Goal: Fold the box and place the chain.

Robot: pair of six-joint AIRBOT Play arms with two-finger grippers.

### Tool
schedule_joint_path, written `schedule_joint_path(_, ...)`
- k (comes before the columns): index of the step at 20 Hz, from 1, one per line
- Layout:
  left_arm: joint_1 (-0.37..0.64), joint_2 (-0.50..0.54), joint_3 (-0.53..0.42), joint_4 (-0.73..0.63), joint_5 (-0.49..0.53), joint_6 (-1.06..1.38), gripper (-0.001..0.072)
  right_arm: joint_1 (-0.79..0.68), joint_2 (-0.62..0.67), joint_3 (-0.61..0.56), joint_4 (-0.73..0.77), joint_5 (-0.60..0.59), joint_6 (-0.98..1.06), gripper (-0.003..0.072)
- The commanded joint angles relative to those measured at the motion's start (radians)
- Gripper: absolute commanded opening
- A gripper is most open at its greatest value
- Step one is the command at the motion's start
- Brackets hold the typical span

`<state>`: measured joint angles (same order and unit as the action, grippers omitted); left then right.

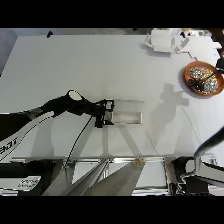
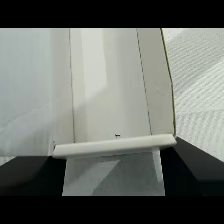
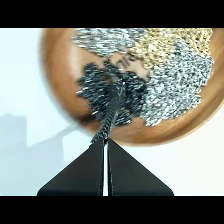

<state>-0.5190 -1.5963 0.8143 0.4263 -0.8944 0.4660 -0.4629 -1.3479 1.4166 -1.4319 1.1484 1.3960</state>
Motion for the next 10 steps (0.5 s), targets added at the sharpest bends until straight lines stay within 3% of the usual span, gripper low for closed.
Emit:
schedule_joint_path(1,0.000,0.000,0.000,0.000,0.000,0.000,0.0207,0.000,0.132,0.000,0.119,0.093,-0.076,0.0016)
schedule_joint_path(10,0.000,0.000,0.000,0.000,0.000,0.000,0.0207,0.003,0.388,0.000,0.504,0.284,-0.163,0.0016)
